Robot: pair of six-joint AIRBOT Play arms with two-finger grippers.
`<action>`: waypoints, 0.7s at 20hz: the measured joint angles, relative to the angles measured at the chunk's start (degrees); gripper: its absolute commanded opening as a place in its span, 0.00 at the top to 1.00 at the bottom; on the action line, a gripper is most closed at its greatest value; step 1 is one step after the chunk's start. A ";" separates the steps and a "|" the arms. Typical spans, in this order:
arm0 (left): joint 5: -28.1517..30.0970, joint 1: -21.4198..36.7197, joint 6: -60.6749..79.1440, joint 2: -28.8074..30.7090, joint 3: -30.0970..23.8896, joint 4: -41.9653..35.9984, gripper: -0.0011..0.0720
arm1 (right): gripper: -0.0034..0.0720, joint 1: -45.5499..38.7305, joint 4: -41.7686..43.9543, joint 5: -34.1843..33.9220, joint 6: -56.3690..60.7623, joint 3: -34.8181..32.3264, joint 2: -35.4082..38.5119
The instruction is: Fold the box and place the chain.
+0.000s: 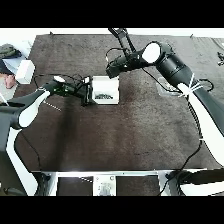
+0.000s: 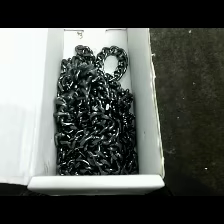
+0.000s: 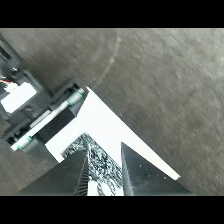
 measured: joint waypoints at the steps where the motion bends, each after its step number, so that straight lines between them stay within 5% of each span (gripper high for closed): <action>1: 0.20 0.00 0.15 0.02 0.00 0.11 0.71 | 0.66 -1.05 -0.04 0.17 -0.02 -0.02 -0.15; 2: 0.42 0.00 0.15 0.02 0.00 0.28 0.71 | 0.82 -2.12 0.09 0.09 -0.09 -0.04 -0.24; 8: 1.18 0.00 0.17 0.02 -0.02 0.70 0.71 | 0.83 -8.00 6.34 -2.43 -5.46 -0.09 -3.96; 14: 1.44 0.00 0.20 0.02 -0.07 0.79 0.71 | 0.90 -13.42 24.46 0.96 -18.58 0.13 -10.10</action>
